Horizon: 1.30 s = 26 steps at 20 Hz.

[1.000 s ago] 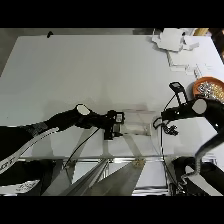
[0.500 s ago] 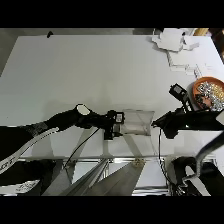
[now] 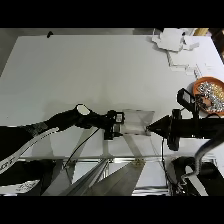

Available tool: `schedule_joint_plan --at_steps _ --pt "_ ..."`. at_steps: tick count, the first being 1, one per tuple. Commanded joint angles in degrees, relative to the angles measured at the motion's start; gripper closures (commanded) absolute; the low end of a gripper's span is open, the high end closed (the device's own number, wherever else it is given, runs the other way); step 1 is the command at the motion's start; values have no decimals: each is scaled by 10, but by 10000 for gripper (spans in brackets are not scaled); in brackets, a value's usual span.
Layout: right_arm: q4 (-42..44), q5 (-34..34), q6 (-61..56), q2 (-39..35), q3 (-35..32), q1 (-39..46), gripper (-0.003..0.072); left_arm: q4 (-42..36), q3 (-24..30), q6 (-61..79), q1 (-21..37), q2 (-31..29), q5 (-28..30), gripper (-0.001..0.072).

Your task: Fold the box and place the chain.

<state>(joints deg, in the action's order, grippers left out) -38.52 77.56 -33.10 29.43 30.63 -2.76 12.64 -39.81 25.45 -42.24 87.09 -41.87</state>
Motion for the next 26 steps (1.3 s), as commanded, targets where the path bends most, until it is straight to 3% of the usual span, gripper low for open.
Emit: schedule_joint_plan --at_steps 1,5,13,14,16,17,21,26 --pt "25 -16 25 -2 0 0 665 0 0 0 0 0 0 491" --pt "18 -58 54 28 0 -10 665 0 0 0 0 0 0 491" --pt "-139 -203 12 207 0 -207 661 0 0 0 0 0 0 491" --pt "-143 -209 12 218 0 -214 603 0 0 0 0 0 0 491" --pt "-168 -208 17 217 1 -214 440 0 0 0 0 0 0 491" --pt "-193 -199 17 207 2 -210 411 0 0 0 0 0 0 491" --pt "-310 -160 91 136 2 -154 411 0 0 0 0 0 0 491" --pt "-323 -151 276 136 -1 -50 411 0 0 0 0 0 0 491"
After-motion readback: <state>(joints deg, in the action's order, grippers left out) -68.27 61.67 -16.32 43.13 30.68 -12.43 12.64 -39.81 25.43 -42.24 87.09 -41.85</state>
